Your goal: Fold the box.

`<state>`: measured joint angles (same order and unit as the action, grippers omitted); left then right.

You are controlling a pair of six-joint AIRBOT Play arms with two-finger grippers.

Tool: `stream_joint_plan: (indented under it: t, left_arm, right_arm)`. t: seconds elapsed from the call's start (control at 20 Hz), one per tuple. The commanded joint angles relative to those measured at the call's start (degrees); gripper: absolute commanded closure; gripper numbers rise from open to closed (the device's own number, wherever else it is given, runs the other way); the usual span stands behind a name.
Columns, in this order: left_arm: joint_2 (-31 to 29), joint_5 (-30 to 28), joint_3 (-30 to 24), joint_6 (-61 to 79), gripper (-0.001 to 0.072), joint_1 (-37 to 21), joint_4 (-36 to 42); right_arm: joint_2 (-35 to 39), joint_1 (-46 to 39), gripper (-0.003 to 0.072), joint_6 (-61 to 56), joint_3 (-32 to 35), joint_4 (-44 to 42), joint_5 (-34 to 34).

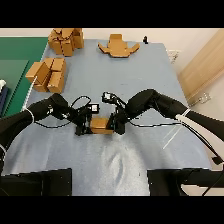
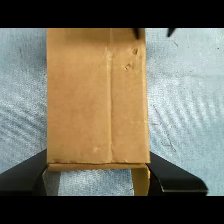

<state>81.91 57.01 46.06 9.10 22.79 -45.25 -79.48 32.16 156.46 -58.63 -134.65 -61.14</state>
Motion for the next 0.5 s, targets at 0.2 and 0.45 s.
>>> stream_joint_plan:
  t: [0.2, 0.45]
  left_arm:
    - [0.0, 0.0, 0.0, 0.0, 0.0481, 0.0, 0.0]
    - [0.0, 0.0, 0.0, 0.0, 0.0482, 0.0, 0.0]
  right_arm:
    - [-2.0, 0.1, 0.0679, 0.0, 0.0, -0.2, -0.8]
    - [2.9, 1.2, 0.0681, 0.6, 0.0, -2.3, 2.3]
